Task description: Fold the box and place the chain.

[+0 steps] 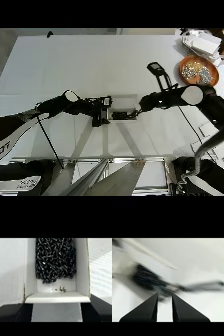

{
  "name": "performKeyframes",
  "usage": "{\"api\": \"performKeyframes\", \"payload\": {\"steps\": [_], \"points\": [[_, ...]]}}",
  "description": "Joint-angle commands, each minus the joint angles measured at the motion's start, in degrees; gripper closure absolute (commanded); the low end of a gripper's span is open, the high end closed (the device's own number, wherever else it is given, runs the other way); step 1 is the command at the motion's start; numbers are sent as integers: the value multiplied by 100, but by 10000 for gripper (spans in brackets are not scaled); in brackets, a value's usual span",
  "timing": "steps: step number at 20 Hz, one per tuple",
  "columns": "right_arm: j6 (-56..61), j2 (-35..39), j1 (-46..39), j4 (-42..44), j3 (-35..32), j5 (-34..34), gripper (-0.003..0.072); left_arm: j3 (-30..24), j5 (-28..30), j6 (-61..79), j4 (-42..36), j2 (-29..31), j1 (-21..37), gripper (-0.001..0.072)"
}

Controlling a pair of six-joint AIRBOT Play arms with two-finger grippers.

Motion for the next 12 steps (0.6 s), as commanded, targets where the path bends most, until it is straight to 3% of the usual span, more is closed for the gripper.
{"api": "performKeyframes", "payload": {"steps": [1, 4, 12], "points": [[372, -2, -562, -1405, -4, 240, 486, 2, 0, 0, 2, 4, 2, 559], [-79, -452, -605, -1521, -2, -313, 486, 2, 0, 0, 2, 4, 2, 559], [-588, -1825, -601, -1416, -2, -907, 487, 2, 0, 0, 0, 4, 2, 559]]}}
